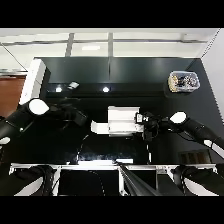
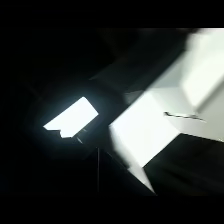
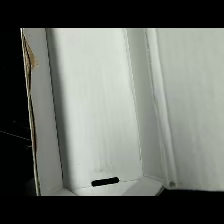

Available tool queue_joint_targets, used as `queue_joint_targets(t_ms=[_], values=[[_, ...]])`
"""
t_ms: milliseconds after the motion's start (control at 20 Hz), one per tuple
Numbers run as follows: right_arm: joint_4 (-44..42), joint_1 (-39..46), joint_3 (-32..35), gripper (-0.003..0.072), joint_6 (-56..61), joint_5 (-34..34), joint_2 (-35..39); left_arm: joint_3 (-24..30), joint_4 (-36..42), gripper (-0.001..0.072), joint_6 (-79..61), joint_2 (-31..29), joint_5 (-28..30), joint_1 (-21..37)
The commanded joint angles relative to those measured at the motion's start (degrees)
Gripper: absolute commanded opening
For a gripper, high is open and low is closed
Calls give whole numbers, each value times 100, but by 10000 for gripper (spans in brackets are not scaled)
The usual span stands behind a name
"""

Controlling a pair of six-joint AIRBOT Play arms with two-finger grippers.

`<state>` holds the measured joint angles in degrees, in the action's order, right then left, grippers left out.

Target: Fold the box and place the chain.

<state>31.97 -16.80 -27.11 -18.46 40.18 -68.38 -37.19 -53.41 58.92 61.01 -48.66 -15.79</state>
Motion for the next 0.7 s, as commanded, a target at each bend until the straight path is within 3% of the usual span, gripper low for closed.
queue_joint_targets(t_ms=[0, 150, 400, 650], values=[[-2, 0, 4, 546, 0, 7, -4, 354, 55, 26, 2297, 85, -396, 896], [-2, 0, 4, 546, 0, 7, -4, 647, 1294, 26, 1797, 527, -678, 1132], [-2, 0, 4, 546, 2, 7, -4, 691, 2463, 25, 787, 1486, -739, 595], [0, 0, 4, 546, 2, 7, -4, 686, 2876, 25, 520, 1838, -494, 188]])
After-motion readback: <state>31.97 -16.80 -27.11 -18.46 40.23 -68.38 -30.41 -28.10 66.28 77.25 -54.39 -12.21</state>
